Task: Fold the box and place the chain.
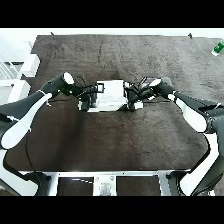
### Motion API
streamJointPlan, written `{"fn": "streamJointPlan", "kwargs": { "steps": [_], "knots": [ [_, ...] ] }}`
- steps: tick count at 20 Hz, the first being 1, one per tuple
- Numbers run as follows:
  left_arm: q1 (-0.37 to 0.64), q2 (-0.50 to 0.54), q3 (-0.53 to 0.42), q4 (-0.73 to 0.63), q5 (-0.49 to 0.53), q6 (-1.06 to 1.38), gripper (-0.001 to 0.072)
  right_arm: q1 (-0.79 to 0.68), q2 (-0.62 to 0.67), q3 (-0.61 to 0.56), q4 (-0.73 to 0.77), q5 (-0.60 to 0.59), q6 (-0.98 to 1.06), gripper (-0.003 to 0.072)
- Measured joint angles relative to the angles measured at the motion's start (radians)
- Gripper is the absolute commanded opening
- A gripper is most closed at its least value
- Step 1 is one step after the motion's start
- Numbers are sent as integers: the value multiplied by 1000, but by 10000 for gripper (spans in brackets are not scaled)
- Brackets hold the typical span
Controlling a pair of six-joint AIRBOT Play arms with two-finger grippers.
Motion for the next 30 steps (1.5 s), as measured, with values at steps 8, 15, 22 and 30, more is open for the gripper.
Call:
{"fn": "streamJointPlan", "kwargs": {
  "steps": [8,15,22,30],
  "knots": [
    [0,-10,0,-78,2,26,192,-1,0,0,-1,2,-2,545],
    [-2,-26,0,-155,18,35,193,-1,0,0,-1,2,0,545],
    [-3,-45,0,-224,40,37,379,-1,0,0,-1,0,-2,545],
    [-4,-60,0,-262,54,44,640,-1,0,0,0,0,1,544]
  ]
}}
